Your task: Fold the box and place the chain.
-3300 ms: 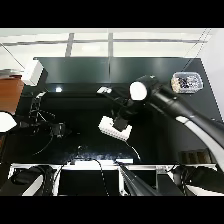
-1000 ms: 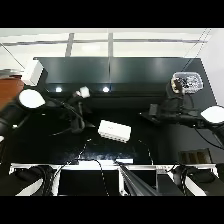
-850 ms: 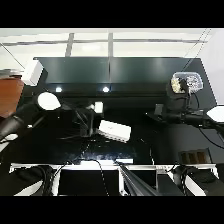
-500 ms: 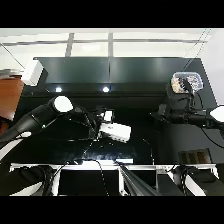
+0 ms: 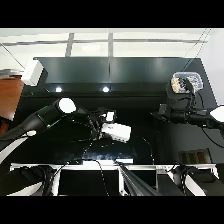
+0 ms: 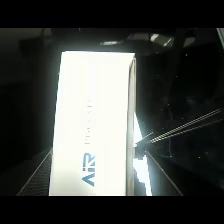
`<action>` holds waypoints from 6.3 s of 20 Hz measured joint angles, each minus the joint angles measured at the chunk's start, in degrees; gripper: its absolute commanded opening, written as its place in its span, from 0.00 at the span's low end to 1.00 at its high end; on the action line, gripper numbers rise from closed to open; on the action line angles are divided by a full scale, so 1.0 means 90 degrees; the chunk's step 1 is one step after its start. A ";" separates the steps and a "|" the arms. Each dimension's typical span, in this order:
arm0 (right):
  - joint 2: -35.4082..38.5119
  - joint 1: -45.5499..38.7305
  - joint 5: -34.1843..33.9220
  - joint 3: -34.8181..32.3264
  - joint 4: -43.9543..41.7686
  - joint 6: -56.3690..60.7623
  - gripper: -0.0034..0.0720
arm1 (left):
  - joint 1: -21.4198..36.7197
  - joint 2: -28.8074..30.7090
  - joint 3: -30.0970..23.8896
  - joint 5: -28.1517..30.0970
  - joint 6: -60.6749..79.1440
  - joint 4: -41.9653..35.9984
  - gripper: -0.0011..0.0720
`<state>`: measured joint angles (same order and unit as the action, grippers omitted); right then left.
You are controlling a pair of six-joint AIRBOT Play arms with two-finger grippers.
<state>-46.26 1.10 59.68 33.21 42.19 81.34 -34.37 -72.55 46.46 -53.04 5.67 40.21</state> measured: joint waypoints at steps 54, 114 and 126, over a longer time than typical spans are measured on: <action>0.0000 0.0000 -0.0112 -0.0002 0.0012 -0.0019 0.07 | -0.0588 -0.0593 0.0515 0.0420 -0.1931 0.1161 0.21; -0.0308 0.0568 -0.1445 0.1851 0.0903 -0.0340 0.07 | 0.5928 0.1146 0.1768 0.0211 -0.6084 0.1496 0.05; -0.0321 0.1275 0.0680 0.2557 0.5093 0.1401 0.07 | 0.3055 0.3424 0.0114 -0.0843 -0.8616 0.2567 0.05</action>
<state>-49.15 12.58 65.80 56.23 88.03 93.95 -6.87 -41.74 47.48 -60.62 -71.88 63.31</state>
